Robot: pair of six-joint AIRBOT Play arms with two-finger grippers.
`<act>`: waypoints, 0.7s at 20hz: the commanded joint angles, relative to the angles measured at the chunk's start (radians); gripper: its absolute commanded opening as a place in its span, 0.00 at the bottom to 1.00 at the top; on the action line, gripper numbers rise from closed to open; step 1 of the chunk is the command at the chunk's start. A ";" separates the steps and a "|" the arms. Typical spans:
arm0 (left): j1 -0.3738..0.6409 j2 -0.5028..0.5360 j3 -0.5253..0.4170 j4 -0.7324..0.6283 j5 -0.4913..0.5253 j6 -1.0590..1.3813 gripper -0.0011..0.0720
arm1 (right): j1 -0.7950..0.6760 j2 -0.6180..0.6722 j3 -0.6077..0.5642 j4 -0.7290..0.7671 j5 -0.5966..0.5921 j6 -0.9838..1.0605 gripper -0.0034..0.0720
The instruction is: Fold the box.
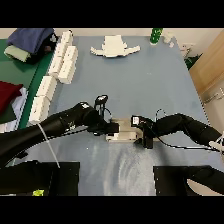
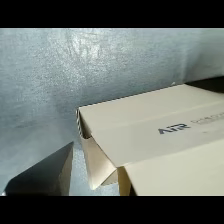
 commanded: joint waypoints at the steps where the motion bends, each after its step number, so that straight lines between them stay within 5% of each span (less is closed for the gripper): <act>1: -0.069 -0.069 0.080 0.145 -0.106 -0.199 0.56 | 0.000 0.000 0.001 0.000 0.000 0.000 0.72; 9: -0.143 -0.252 0.261 0.256 -0.291 -0.271 0.57 | 0.000 0.000 0.001 0.000 0.000 0.001 0.72; 14: -0.143 -0.282 0.280 0.256 -0.301 -0.296 0.56 | 0.000 0.000 0.001 0.000 0.000 0.000 0.72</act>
